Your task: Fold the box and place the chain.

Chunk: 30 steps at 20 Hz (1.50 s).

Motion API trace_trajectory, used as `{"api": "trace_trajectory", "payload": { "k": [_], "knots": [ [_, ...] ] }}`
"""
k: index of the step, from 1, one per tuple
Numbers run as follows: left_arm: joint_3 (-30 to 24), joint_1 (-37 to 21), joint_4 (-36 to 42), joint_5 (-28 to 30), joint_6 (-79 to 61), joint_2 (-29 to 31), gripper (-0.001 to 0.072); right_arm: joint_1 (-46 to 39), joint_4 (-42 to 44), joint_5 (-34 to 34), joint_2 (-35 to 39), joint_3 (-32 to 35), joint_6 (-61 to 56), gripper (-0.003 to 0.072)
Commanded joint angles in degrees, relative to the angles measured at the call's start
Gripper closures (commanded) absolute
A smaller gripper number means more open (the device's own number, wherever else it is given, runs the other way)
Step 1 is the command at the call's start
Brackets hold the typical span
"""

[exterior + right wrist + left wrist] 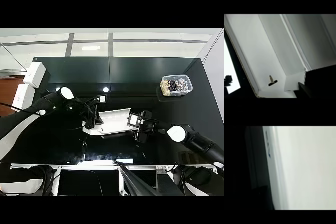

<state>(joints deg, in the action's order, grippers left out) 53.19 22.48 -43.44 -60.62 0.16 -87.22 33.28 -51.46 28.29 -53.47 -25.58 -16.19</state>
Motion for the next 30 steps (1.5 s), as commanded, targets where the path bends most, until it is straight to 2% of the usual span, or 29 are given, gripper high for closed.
{"api": "trace_trajectory", "payload": {
  "k": [1, 3, 5, 9, 14, 18, 22, 25, 30],
  "knots": [
    [0.4, 0.1, -0.6, -1.0, -1.4, 0.1, 0.0685, -1.7, 0.5, 1.9, -0.2, -1.4, 2.2, -0.0011],
    [0.4, 0.5, -3.7, -0.5, -2.4, 0.1, 0.0685, -2.5, 3.6, -1.1, -1.2, -1.4, 4.3, -0.0011],
    [0.4, 1.1, -4.2, 0.7, -2.9, 0.1, 0.0686, -2.5, 8.0, -0.1, -2.3, -1.4, 10.4, -0.0011],
    [0.4, 2.6, -4.1, 2.7, -4.5, 0.3, 0.0686, -2.5, 10.0, 0.9, -3.4, -1.4, 15.0, -0.0012],
    [0.4, 2.3, -4.1, 4.1, -4.5, 0.5, 0.0686, -4.5, 12.4, 1.5, -3.4, -1.4, 15.2, -0.0012],
    [0.4, 2.3, -4.2, 5.1, -4.5, 0.7, 0.0685, -7.0, 19.1, 5.8, -3.7, -1.4, 20.0, -0.0011],
    [0.4, 2.3, -4.1, 5.1, -4.5, 0.7, 0.0685, -8.0, 23.2, 6.0, -5.1, -1.4, 22.8, -0.0012],
    [0.4, 2.3, -4.2, 5.1, -4.5, 0.8, 0.0685, -8.2, 30.3, 5.9, -7.4, -1.6, 30.0, -0.0012],
    [0.4, 2.3, -4.1, 5.1, -4.5, 1.1, 0.0685, -10.8, 31.5, 7.3, -7.6, -2.1, 28.0, -0.0012]
  ]
}}
